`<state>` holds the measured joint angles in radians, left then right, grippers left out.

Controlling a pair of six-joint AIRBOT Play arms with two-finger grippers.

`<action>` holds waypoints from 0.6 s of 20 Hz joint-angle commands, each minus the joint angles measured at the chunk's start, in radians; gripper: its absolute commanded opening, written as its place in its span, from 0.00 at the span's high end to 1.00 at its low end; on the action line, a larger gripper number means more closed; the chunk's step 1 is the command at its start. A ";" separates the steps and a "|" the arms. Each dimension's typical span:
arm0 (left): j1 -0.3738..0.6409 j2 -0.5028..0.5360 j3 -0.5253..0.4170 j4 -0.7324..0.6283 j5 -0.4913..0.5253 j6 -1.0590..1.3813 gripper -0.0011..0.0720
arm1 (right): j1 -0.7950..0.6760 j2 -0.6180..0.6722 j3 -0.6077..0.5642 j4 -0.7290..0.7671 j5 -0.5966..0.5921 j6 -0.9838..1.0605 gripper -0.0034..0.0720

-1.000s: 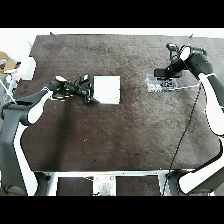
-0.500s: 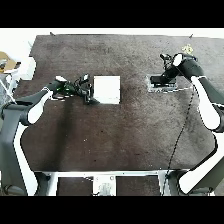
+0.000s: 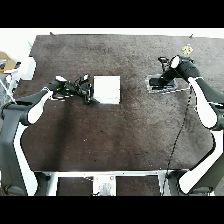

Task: Fold the box and place the chain.

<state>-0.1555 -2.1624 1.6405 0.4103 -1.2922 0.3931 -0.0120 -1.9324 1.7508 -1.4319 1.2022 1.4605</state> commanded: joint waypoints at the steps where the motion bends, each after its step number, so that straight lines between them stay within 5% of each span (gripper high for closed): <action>1: 0.000 0.000 0.001 0.000 0.000 0.000 0.36 | 0.001 -0.007 0.001 0.001 -0.016 0.002 0.90; 12: 0.001 0.000 0.001 0.000 0.000 0.000 0.36 | 0.007 0.259 0.002 0.000 0.005 -0.011 0.95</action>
<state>-0.1555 -2.1624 1.6405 0.4103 -1.2922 0.3931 -0.0097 -1.7645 1.7512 -1.4319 1.2015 1.4597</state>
